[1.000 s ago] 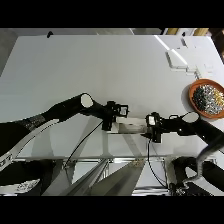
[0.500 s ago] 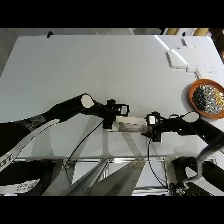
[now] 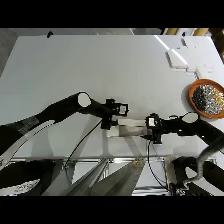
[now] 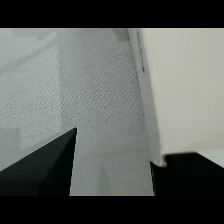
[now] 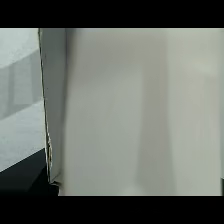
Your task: Fold the box and place the chain.
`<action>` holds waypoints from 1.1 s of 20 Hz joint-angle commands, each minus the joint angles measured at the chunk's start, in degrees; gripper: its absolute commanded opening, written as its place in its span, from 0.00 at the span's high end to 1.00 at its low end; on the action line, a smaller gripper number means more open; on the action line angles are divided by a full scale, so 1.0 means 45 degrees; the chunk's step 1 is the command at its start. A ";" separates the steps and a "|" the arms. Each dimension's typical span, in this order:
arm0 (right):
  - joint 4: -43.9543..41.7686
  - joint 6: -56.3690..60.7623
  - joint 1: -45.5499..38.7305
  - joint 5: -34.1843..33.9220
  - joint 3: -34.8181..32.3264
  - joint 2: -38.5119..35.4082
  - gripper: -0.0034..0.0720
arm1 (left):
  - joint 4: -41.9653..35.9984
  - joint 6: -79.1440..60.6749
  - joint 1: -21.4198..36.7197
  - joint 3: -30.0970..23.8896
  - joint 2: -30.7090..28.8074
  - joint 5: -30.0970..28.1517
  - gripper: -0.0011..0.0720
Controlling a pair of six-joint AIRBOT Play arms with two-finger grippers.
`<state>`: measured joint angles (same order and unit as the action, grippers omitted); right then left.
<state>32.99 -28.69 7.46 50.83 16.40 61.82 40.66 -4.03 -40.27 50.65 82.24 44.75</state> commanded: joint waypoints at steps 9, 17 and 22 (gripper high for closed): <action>-0.0058 0.0068 -0.0010 -0.0160 0.0010 -0.0010 0.35 | 0.4707 0.6023 0.0403 0.0010 -0.1914 0.0928 0.21; -0.0063 0.0073 -0.0005 -0.0160 0.0010 -0.0010 0.35 | 0.4575 0.6348 -0.0447 0.0010 -0.2361 0.1039 0.90; -0.0058 0.0073 -0.0005 -0.0160 0.0005 -0.0010 0.35 | 0.4061 0.8446 -0.1889 0.0083 -0.2351 -0.0228 0.98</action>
<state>32.77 -28.29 7.42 50.11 16.40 61.82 60.12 28.10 -45.60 50.74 71.66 47.03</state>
